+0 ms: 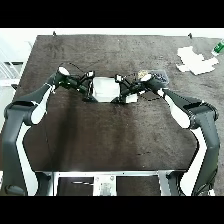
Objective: Fold the box and place the chain.
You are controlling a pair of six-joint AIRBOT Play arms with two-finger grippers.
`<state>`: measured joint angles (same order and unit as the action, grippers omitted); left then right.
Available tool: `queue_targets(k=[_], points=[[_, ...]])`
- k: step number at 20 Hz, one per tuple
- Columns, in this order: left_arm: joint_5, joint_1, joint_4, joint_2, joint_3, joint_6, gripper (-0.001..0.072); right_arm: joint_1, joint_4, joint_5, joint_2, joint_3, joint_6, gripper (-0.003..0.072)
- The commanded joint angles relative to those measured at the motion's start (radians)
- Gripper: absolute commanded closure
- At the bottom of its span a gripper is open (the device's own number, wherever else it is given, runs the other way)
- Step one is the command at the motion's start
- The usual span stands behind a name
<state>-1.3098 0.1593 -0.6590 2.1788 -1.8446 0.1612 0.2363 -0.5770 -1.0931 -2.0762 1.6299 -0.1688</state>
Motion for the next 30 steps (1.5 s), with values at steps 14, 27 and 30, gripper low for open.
queue_targets(k=[14, 27, 30], points=[[0.011, 0.008, -0.037, -0.004, 0.000, -0.031, 0.0018, -0.001, 0.000, 0.000, 0.001, 0.000, 0.000, 0.0119], [0.011, 0.008, -0.014, -0.004, 0.000, -0.027, 0.0366, -0.001, 0.000, 0.000, 0.001, 0.000, 0.000, 0.0119], [0.012, 0.008, -0.014, -0.004, 0.000, -0.027, 0.0365, -0.001, 0.000, 0.000, 0.001, 0.000, 0.000, 0.0119]])
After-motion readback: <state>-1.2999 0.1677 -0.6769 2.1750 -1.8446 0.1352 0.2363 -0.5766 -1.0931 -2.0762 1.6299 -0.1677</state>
